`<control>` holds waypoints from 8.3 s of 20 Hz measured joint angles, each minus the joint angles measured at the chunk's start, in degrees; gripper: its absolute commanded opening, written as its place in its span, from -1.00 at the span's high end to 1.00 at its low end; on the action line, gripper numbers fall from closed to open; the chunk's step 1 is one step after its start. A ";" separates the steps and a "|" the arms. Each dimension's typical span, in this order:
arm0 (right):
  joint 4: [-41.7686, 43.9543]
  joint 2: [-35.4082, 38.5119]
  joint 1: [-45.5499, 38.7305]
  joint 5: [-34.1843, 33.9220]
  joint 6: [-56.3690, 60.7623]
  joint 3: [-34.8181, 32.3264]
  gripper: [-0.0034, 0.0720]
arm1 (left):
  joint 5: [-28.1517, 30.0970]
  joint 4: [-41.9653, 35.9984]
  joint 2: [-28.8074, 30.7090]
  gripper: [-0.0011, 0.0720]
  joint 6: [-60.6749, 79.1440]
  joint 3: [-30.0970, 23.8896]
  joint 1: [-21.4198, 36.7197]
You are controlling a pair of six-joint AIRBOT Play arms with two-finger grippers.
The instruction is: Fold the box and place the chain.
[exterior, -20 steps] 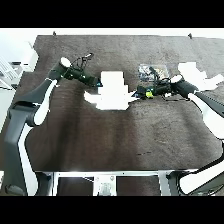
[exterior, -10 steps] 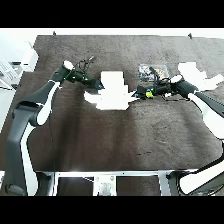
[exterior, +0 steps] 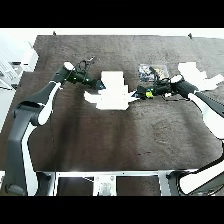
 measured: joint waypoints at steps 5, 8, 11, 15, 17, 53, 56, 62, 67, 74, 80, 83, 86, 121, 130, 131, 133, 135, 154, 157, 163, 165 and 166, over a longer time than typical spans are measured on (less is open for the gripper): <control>0.00 0.00 -0.02 0.02 -0.02 0.00 0.88 | -0.13 -1.62 -0.31 0.02 0.55 0.00 0.04; -0.02 0.00 -0.04 0.04 -0.02 0.00 0.88 | -0.20 -2.60 -0.46 0.22 1.22 0.00 0.04; -0.02 0.00 -0.04 0.04 -0.04 0.00 0.88 | -0.46 -3.72 -0.68 0.49 1.75 0.00 0.02; -0.13 0.00 -0.04 0.07 -0.04 0.00 0.88 | -0.76 -4.94 -0.98 0.65 2.34 0.02 0.09; -0.17 0.00 -0.07 0.11 -0.07 0.00 0.87 | -0.46 -5.75 -1.05 0.83 2.99 0.02 0.09; 3.50 9.81 -12.39 2.56 -11.45 -7.50 0.07 | -0.72 -23.26 5.84 0.93 64.39 -19.08 0.28; 4.39 9.81 -12.39 2.34 -12.57 -7.72 0.07 | 0.39 -23.67 6.49 0.93 67.14 -20.59 0.31; 5.16 9.81 -12.39 2.32 -13.81 -7.82 0.07 | 1.49 -23.63 6.01 0.93 71.47 -21.49 0.00; 7.15 9.81 -12.48 2.29 -16.35 -7.82 0.06 | 1.46 -23.47 5.20 0.93 75.30 -21.59 -0.44; 12.11 9.86 -12.50 2.21 -20.96 -7.85 0.09 | 1.09 -23.10 4.61 0.91 76.35 -21.64 -0.50; 17.40 14.23 -12.52 2.47 -26.97 -9.81 0.46 | 1.07 -22.84 4.57 0.91 75.47 -21.64 -0.50; 20.24 20.50 -12.52 2.38 -32.61 -13.99 -0.10 | 1.07 -22.71 4.57 0.91 75.28 -21.64 -0.50; 20.59 25.88 -12.50 2.36 -43.52 -19.12 -0.78 | 1.07 -22.67 4.57 0.91 75.21 -21.64 -0.50; 4.48 17.31 7.45 -19.15 -88.70 -25.33 -0.57 | 1.25 -22.64 4.57 0.91 75.17 -21.62 -0.55; 7.06 15.39 6.34 -20.17 -89.42 -19.61 -0.57 | 1.33 -22.67 4.57 0.91 75.17 -21.64 -0.55; 7.28 15.34 5.68 -19.43 -88.76 -18.67 -0.58 | 1.33 -22.67 4.57 0.91 75.17 -21.64 -0.55; 8.09 15.23 4.20 -16.46 -87.84 -16.90 -0.57 | 1.36 -22.67 4.57 0.91 75.17 -21.64 -0.55; 8.92 14.60 3.21 -13.81 -87.27 -15.76 -0.57 | 1.33 -22.67 4.57 0.91 75.17 -21.64 -0.55; 11.21 4.92 -0.11 -3.17 -88.48 -8.11 -0.58 | 1.25 -22.67 4.57 0.91 75.19 -21.64 -0.57; 10.03 3.23 -0.24 -1.33 -88.52 -6.27 -0.58 | 1.27 -22.67 4.57 0.91 75.19 -21.64 -0.57; 8.61 0.90 -1.44 2.73 -88.04 -3.19 -0.58 | 1.25 -22.67 4.57 0.91 75.19 -21.64 -0.57; 8.31 1.01 -2.23 4.09 -86.95 -2.84 -0.58 | 1.25 -22.67 4.57 0.91 75.19 -21.64 -0.57; 8.31 1.20 -2.75 4.87 -86.31 -2.73 -0.58 | 1.22 -22.67 4.57 0.91 75.19 -21.64 -0.57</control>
